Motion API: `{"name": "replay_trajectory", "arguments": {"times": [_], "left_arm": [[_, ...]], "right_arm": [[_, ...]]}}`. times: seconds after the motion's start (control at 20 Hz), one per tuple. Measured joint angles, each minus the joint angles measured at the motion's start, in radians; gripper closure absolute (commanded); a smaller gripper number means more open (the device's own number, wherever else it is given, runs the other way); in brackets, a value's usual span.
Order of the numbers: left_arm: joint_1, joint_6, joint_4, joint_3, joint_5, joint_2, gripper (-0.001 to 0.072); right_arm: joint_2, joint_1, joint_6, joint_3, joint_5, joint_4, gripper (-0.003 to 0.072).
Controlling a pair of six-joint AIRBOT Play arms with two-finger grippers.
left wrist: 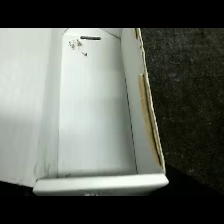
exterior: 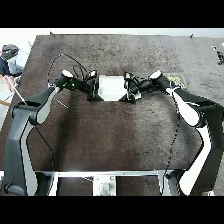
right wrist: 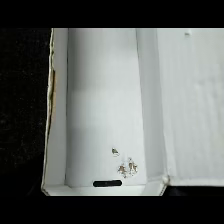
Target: Fold the box and place the chain.
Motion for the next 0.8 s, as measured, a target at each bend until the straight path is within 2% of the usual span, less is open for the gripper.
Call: {"name": "replay_trajectory", "arguments": {"times": [0.8], "left_arm": [[0.000,-0.042,0.018,0.000,-0.005,0.000,0.0172]], "right_arm": [[0.000,0.000,-0.001,0.000,0.000,0.000,0.0244]]}}
